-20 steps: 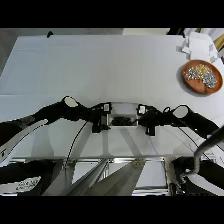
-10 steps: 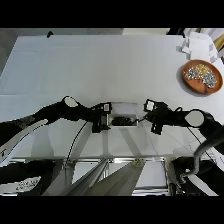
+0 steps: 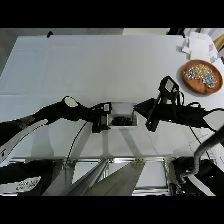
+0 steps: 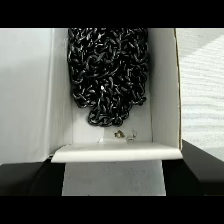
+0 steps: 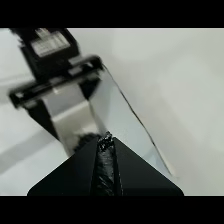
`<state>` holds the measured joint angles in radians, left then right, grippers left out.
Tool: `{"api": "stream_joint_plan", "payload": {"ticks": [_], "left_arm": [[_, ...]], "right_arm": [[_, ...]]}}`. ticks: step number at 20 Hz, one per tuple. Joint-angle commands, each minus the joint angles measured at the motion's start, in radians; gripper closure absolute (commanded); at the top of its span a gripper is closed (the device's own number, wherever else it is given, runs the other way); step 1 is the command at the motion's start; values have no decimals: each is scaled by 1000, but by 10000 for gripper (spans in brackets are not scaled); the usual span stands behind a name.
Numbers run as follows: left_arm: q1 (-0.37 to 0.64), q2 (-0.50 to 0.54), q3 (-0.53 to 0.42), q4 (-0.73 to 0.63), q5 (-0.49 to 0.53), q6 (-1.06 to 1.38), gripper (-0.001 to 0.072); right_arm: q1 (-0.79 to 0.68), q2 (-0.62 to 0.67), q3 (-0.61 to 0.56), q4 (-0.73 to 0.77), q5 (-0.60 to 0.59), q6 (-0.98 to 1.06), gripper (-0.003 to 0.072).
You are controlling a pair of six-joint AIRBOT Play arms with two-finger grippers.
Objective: Fold the box and place the chain.
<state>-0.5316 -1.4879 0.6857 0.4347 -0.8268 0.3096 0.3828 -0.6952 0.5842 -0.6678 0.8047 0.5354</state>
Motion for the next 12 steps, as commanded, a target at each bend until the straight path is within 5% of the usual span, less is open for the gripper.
{"api": "stream_joint_plan", "payload": {"ticks": [1, 7, 10, 12], "left_arm": [[0, 1, 0, 0, 0, 0, 566], [0, 1, 0, 0, 0, 0, 566], [0, 1, 0, 0, 0, 0, 566], [0, 1, 0, 0, 0, 0, 566]], "right_arm": [[120, -85, 67, 44, -44, 15, 669], [178, -263, 68, -122, -138, 133, 669], [178, -314, 68, -167, -125, 175, 550], [178, -326, 70, -162, -104, 175, 548]]}}
